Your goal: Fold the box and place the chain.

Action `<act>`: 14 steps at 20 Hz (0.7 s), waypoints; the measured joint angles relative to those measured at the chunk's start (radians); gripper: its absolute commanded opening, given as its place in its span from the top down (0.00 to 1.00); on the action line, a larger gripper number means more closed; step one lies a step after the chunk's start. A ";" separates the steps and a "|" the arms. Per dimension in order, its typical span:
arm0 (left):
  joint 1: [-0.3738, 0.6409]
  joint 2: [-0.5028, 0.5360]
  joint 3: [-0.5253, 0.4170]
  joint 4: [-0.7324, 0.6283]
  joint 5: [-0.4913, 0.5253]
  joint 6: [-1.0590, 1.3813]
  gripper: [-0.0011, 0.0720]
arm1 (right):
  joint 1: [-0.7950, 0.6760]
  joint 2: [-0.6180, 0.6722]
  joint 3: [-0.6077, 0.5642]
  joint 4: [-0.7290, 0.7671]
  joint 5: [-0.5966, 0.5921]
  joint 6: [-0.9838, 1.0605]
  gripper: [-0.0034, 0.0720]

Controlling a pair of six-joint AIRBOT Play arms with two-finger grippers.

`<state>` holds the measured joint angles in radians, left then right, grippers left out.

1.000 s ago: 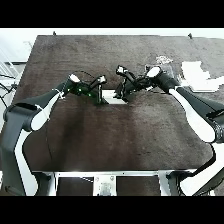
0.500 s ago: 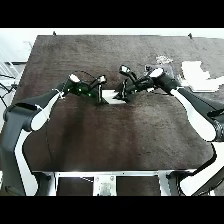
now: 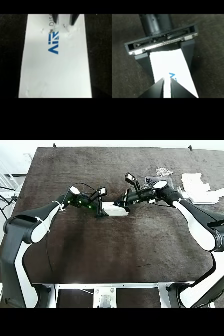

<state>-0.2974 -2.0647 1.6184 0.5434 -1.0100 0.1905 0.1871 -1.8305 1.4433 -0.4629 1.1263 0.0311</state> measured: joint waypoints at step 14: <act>0.000 0.000 0.000 0.002 -0.002 0.003 0.44 | 0.012 -0.051 -0.010 -0.090 0.017 0.074 0.93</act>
<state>-0.2977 -2.0651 1.6184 0.5457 -1.0122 0.1936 0.1993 -1.8820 1.4338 -0.5526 1.1431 0.1047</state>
